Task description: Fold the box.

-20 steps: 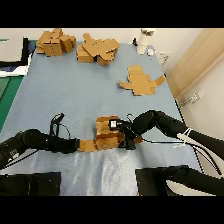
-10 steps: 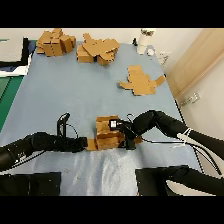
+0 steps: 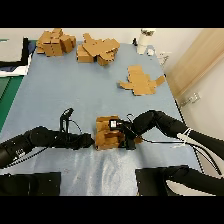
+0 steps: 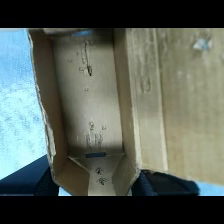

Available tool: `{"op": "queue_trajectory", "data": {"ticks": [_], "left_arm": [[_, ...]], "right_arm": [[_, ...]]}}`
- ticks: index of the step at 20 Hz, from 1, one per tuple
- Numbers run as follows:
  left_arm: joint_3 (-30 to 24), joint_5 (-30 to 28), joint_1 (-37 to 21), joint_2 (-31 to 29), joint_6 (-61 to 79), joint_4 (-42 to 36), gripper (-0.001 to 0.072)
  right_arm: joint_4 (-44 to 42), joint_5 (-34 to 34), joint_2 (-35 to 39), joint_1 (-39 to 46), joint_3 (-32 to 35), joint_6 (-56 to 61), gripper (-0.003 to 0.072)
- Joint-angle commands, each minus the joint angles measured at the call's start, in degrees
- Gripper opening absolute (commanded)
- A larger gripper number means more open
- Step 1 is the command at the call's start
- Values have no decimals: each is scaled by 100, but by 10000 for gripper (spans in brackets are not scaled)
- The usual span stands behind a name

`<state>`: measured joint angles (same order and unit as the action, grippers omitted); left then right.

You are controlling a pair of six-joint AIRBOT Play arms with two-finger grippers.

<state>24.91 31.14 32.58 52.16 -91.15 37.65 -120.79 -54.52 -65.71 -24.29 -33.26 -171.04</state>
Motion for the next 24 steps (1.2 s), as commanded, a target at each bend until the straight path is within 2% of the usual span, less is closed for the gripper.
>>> {"op": "queue_trajectory", "data": {"ticks": [1, 12, 17, 22, 23, 24], "left_arm": [[35, 52, -4, 4, 4, -90, 340], [101, 81, -2, 17, 260, -492, 362], [101, 72, -4, 315, 520, -813, 361], [98, -105, -4, 350, 461, -1008, 362], [105, -52, -4, 350, 507, -1104, 422], [136, 22, 0, 350, 584, -1097, 546]], "right_arm": [[-2, 0, -4, 2, 0, 0, 536], [-2, 0, -4, 2, 0, 0, 535], [-2, 2, -4, 2, 0, 0, 536], [-4, 2, -4, 2, 0, 0, 535], [-2, 2, -4, 2, 0, 0, 535], [-2, 2, -4, 2, 0, 0, 535]]}}
